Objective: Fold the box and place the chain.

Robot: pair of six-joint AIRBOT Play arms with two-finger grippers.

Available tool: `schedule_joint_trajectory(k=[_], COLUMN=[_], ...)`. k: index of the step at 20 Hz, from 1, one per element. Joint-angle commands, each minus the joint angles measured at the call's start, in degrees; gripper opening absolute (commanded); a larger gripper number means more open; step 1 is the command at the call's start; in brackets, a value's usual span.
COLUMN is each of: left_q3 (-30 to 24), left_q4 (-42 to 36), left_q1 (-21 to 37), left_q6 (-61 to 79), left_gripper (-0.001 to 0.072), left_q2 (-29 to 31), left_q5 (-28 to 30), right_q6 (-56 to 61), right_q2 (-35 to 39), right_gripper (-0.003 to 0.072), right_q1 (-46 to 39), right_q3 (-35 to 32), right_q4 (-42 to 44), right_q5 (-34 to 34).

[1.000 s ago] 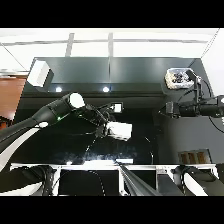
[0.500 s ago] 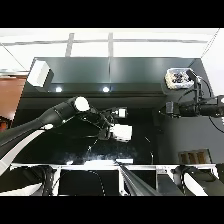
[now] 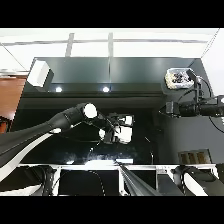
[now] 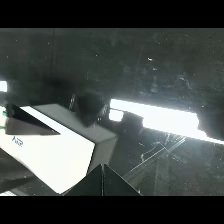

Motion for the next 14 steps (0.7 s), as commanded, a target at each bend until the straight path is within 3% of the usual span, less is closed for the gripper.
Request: schedule_joint_trajectory(k=[1, 4, 5, 6, 7, 10, 14], left_q3=[-0.02, 0.00, 0.00, 0.04, 0.04, 0.04, 0.04], left_q4=[0.00, 0.17, 0.22, 0.83, 2.40, 7.65, 19.91], left_q1=[-2.16, -2.78, -2.78, -2.64, -2.51, -0.72, 9.16], left_q6=[-0.07, -2.05, -2.82, -2.78, -2.80, -9.27, -30.47], left_gripper=[0.0709, 0.0701, 0.0591, 0.0385, 0.0282, 0.0281, 0.0282], left_q2=[-0.90, -0.90, -0.90, -0.87, -0.72, 0.85, 5.42], left_q5=[2.93, 5.16, 4.31, 2.69, 1.55, 1.40, 0.44], right_q6=[0.42, 0.61, 0.66, 0.66, 0.70, 0.83, 0.81], right_q2=[0.04, 0.04, 0.04, 0.04, 0.04, 0.04, 0.04], right_gripper=[0.0012, 0.0012, 0.0011, 0.0012, 0.0012, 0.0012, 0.0012], right_q1=[-0.02, -0.02, -0.02, -0.02, -0.02, -0.02, -0.02], right_q3=[0.04, 0.04, 0.04, 0.04, 0.04, 0.04, 0.04], right_q4=[0.00, 0.00, 0.00, 0.00, 0.00, 0.00, -0.02], right_q5=[0.02, 0.04, 0.09, 0.20, 0.26, 0.31, 0.59])
